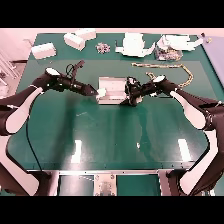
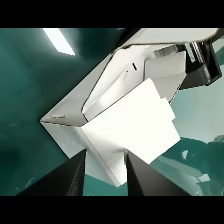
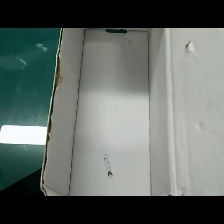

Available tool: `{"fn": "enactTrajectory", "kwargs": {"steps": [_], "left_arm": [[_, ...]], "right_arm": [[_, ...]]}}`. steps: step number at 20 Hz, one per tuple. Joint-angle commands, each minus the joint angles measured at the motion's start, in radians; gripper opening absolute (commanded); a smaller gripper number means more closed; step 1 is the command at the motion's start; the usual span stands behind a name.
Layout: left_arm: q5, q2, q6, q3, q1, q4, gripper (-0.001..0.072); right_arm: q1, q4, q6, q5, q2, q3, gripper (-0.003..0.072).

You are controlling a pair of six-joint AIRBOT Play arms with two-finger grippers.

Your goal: Fold the box and place the chain.

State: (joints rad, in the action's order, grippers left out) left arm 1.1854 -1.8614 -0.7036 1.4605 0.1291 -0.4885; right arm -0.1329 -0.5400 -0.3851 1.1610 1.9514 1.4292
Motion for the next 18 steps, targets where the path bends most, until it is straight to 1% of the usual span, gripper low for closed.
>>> {"fn": "enactTrajectory", "kwargs": {"steps": [1, 4, 11, 16, 18], "left_arm": [[-0.012, 0.001, -0.059, 0.001, 0.001, 0.006, 0.0299], [-0.027, 0.001, -0.085, 0.001, 0.001, 0.006, 0.0299], [-0.024, 0.001, -0.135, 0.001, 0.001, 0.005, 0.0299], [-0.025, 0.001, -0.154, 0.001, 0.043, 0.004, 0.0299], [-0.027, 0.001, -0.158, 0.001, 0.045, 0.004, 0.0299]], "right_arm": [[0.000, 0.000, 0.000, 0.000, 0.000, 0.000, 0.0587], [0.000, 0.000, 0.000, 0.000, 0.000, 0.000, 0.0587], [0.000, 0.000, 0.000, 0.000, 0.000, 0.000, 0.0587], [0.000, 0.000, 0.000, 0.000, 0.000, 0.000, 0.0588], [0.000, 0.000, 0.000, 0.000, 0.000, 0.000, 0.0588]]}}
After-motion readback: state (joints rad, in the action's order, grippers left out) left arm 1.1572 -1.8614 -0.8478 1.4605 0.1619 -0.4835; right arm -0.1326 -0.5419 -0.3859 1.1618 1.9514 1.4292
